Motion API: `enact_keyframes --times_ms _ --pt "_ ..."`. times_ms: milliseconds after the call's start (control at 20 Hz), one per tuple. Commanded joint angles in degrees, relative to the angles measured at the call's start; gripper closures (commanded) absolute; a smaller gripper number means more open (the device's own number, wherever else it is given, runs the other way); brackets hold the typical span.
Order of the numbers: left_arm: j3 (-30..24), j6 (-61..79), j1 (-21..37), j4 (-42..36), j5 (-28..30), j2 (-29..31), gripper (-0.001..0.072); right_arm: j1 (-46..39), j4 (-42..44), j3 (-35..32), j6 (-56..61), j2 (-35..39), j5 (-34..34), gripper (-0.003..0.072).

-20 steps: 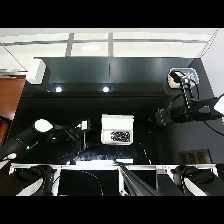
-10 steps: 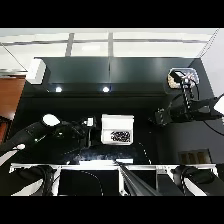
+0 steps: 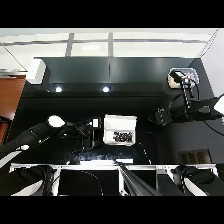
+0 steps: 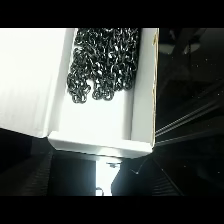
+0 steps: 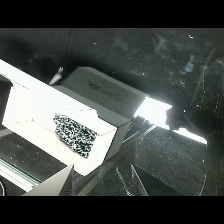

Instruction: Fold the box and place the chain.

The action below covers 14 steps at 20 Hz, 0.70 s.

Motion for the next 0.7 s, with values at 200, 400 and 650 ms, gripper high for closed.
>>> enact_keyframes --times_ms 200,400,650 --pt "3.3 -2.7 -2.8 3.6 0.3 -3.2 0.0004 0.0 0.0 0.0 0.0 0.0 0.0 0.0253" --pt "3.6 -3.4 -3.6 4.9 0.4 -3.5 0.0190 0.0 -0.3 0.0 -0.1 0.0 -0.2 0.0253" --pt "3.6 -3.5 -3.6 4.9 0.5 -3.5 0.0340 5.1 -4.8 -3.7 -5.2 -1.9 -12.3 -0.0034"
